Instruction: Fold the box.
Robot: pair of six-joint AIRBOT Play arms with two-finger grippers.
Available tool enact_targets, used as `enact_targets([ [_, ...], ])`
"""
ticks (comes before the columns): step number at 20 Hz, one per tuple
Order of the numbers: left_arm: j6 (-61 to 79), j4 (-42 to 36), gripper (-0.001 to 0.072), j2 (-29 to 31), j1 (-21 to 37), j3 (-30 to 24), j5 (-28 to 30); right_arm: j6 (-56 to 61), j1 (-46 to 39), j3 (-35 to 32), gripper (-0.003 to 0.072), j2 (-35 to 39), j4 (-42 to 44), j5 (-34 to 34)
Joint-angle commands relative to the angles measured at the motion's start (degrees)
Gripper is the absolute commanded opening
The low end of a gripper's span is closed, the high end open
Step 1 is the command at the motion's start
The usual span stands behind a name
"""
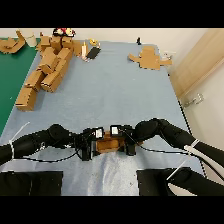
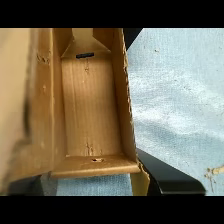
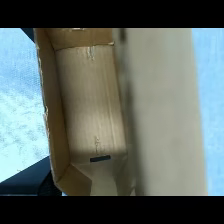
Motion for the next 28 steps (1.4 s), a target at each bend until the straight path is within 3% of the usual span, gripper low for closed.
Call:
enact_targets([
  [1,0.02,-0.02,0.0515,-0.04,0.02,0.07,0.39,0.04,0.00,0.02,0.0532,0.04,0.04,0.04],
  [22,0.02,-0.02,0.0515,-0.04,0.02,0.07,0.37,0.04,0.02,0.04,0.0532,0.04,0.24,-1.01],
  [24,0.02,0.00,0.0515,-0.04,0.02,0.07,0.37,0.04,0.02,0.72,0.0566,0.04,1.18,-1.31],
  [25,0.02,0.00,0.0515,-0.04,0.02,0.07,0.37,0.13,0.02,0.94,0.0695,0.07,1.05,-1.60],
  [28,0.02,0.00,0.0515,-0.04,0.02,0.07,0.37,1.40,-0.04,1.09,0.0711,0.07,-0.68,-3.65],
])
